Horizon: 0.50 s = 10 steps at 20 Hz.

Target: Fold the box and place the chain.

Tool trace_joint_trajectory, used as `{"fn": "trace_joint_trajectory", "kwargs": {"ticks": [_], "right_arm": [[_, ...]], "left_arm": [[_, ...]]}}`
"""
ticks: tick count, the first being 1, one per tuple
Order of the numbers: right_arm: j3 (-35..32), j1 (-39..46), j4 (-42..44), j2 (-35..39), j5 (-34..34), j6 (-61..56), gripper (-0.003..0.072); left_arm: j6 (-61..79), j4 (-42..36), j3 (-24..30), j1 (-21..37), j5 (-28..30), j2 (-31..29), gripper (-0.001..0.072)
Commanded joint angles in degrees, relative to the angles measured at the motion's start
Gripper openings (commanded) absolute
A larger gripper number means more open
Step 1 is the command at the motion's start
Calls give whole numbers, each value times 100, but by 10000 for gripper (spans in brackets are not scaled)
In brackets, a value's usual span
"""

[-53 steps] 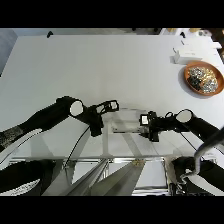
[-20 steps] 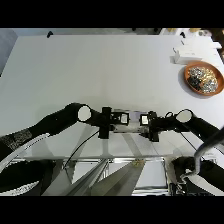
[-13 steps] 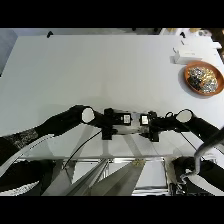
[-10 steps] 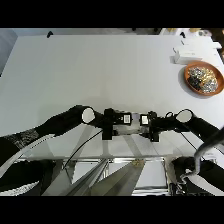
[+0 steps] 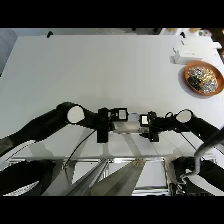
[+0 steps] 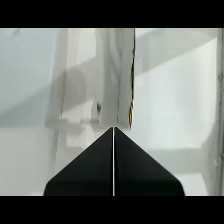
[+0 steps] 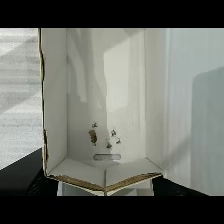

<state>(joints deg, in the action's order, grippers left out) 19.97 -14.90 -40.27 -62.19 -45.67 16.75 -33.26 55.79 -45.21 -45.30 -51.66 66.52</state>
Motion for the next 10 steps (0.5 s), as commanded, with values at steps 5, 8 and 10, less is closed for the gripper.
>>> {"fn": "trace_joint_trajectory", "kwargs": {"ticks": [5,8,10], "right_arm": [[0,2,2,4,0,7,406],[0,2,2,4,0,7,406],[0,2,2,4,0,7,406]], "left_arm": [[-4295,1408,136,1156,-994,-612,2],[-5493,1320,219,1300,-767,-24,2],[-5685,1158,219,1279,-643,385,3]]}}
